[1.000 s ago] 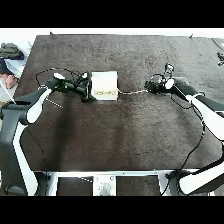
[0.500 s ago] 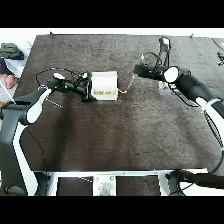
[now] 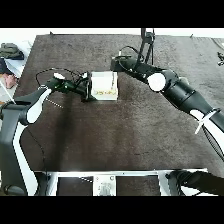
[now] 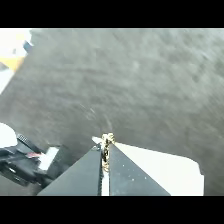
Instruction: Fold the box and place the chain.
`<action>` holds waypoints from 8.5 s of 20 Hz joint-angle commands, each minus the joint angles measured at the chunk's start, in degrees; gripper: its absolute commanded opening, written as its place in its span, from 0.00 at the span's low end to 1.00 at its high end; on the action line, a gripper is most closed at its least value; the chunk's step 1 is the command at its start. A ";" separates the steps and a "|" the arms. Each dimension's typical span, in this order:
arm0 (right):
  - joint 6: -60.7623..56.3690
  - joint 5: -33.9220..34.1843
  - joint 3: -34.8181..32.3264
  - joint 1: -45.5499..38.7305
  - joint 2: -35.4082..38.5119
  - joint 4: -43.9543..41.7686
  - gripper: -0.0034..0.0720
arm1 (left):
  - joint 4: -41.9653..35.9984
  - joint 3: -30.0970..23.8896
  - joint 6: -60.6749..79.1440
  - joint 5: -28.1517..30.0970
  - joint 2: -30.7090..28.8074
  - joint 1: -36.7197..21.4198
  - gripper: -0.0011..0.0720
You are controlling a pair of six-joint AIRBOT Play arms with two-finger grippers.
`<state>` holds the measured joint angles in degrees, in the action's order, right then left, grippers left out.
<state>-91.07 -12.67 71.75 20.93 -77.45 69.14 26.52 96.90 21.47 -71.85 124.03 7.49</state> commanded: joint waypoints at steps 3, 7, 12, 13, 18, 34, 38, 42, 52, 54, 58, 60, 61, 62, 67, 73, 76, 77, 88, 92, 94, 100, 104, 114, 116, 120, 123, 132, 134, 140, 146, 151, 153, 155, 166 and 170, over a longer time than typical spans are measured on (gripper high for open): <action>-0.17 1.05 1.07 2.27 -5.73 -0.96 0.06 | 0.02 0.07 0.00 0.09 -0.04 -0.04 0.49; 0.02 0.28 1.03 2.25 -5.79 8.13 0.46 | 0.00 0.07 0.02 0.11 -0.04 -0.04 0.49; 3.69 -2.12 3.04 -1.16 -4.22 14.58 0.32 | 0.00 0.07 0.02 0.11 -0.04 -0.04 0.49; 8.17 -5.44 5.27 -3.39 -5.62 10.60 0.26 | 0.00 0.07 0.00 0.17 -0.04 -0.04 0.49; 47.47 -30.71 20.76 -17.57 -17.75 -33.05 0.27 | 0.02 0.07 0.00 0.44 -0.04 -0.04 0.49; 58.27 -55.19 38.38 -23.71 -37.79 -37.99 0.26 | 0.00 0.07 0.02 0.48 -0.04 -0.04 0.49; 60.87 -55.76 38.38 -21.66 -37.79 -36.37 0.27 | 0.00 0.07 0.00 0.50 -0.04 -0.04 0.49; 63.78 -59.67 38.40 -20.85 -37.79 -36.39 0.28 | 0.00 0.07 0.00 0.50 -0.04 -0.04 0.49; 72.26 -62.23 38.42 -15.41 -37.68 -25.59 0.42 | 0.00 0.07 0.00 0.48 -0.04 -0.04 0.49; 73.81 -61.72 38.42 -14.56 -37.68 -25.64 0.42 | 0.00 0.07 0.02 0.50 -0.04 -0.04 0.49; 77.29 -61.27 38.42 -13.29 -37.68 -25.59 0.43 | 0.00 0.07 0.00 0.50 -0.04 -0.04 0.49; 78.53 -60.22 38.42 -12.74 -37.68 -25.59 0.45 | 0.00 0.07 0.00 0.50 -0.04 -0.04 0.49; 78.44 -59.32 38.40 -12.57 -37.70 -25.59 0.51 | 0.00 0.07 0.00 0.50 -0.04 -0.04 0.49; 78.47 -58.88 38.38 -12.52 -37.92 -25.57 0.51 | 0.00 0.07 0.00 0.50 -0.04 -0.04 0.49; 82.53 -59.04 38.36 -12.39 -38.18 -25.62 0.51 | 0.00 0.07 0.00 0.50 -0.04 -0.04 0.49; 83.60 -60.92 38.36 -12.24 -39.58 -25.40 0.51 | 0.00 0.07 0.00 0.50 -0.04 -0.04 0.49; 84.11 -59.95 38.36 -12.24 -39.60 -24.63 0.70 | 0.00 0.07 0.00 0.48 -0.04 -0.04 0.49; 84.06 -59.12 38.36 -12.24 -39.58 -24.06 0.64 | 0.00 0.07 0.00 0.50 -0.04 -0.04 0.49; 83.97 -57.16 38.38 -12.24 -39.08 -23.96 0.52 | 0.00 0.07 0.00 0.50 -0.04 -0.04 0.49; 83.30 -62.20 38.36 -12.31 -36.81 -23.93 0.52 | 0.00 0.07 0.00 0.50 -0.04 -0.04 0.49; 82.01 -62.60 38.34 -12.33 -36.63 -23.82 0.52 | 0.00 0.07 0.00 0.50 -0.04 -0.04 0.49; 80.52 -61.96 37.44 -12.48 -36.06 -25.86 0.42 | 0.00 0.07 0.00 0.48 -0.04 -0.04 0.49; 78.51 -61.99 36.76 -14.01 -35.60 -26.36 0.41 | 0.02 0.07 0.00 0.48 -0.04 -0.04 0.49; 87.30 -56.85 27.65 -14.99 -34.40 -32.11 0.41 | 0.00 0.07 0.00 0.50 -0.04 -0.04 0.49; 90.49 -55.30 26.80 -14.78 -34.42 -32.22 0.41 | 0.00 0.07 0.02 0.48 -0.04 -0.04 0.49; 93.79 -55.43 26.80 -13.31 -34.58 -31.82 0.50 | 0.00 0.07 0.00 0.50 -0.04 -0.04 0.49; 94.57 -53.81 26.80 -12.41 -34.67 -30.75 0.51 | 0.00 0.07 0.00 0.50 -0.04 -0.04 0.49; 96.28 -48.48 26.80 -12.41 -34.67 -28.87 0.51 | 0.00 0.07 0.00 0.50 -0.04 -0.04 0.49; 96.28 -47.52 26.80 -12.41 -34.67 -28.83 0.51 | 0.00 0.07 0.00 0.50 -0.04 -0.04 0.49; 96.28 -46.40 26.84 -12.41 -34.58 -28.92 0.51 | 0.00 0.07 0.02 0.50 -0.04 -0.04 0.49; 97.13 -46.42 26.93 -12.41 -33.16 -31.41 0.50 | 0.00 0.07 0.00 0.50 -0.04 -0.04 0.49; 97.11 -45.79 26.91 -12.41 -33.18 -30.05 0.38 | 0.00 0.07 0.00 0.50 -0.04 -0.04 0.49; 96.94 -45.57 26.91 -12.44 -33.16 -29.53 0.38 | 0.00 0.07 0.00 0.50 -0.04 -0.04 0.49; 95.82 -47.17 26.93 -12.44 -33.07 -30.49 0.38 | 0.00 0.07 0.00 0.50 -0.04 -0.04 0.49; 94.90 -50.62 26.86 -12.44 -33.00 -30.60 0.50 | 0.00 0.07 0.02 0.50 -0.04 -0.04 0.49; 94.90 -48.13 26.86 -12.44 -34.34 -30.36 0.50 | 0.00 0.07 0.00 0.50 -0.04 -0.04 0.49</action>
<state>3.88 -62.37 98.63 8.47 -111.04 38.30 26.50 96.92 21.47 -71.40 124.03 7.46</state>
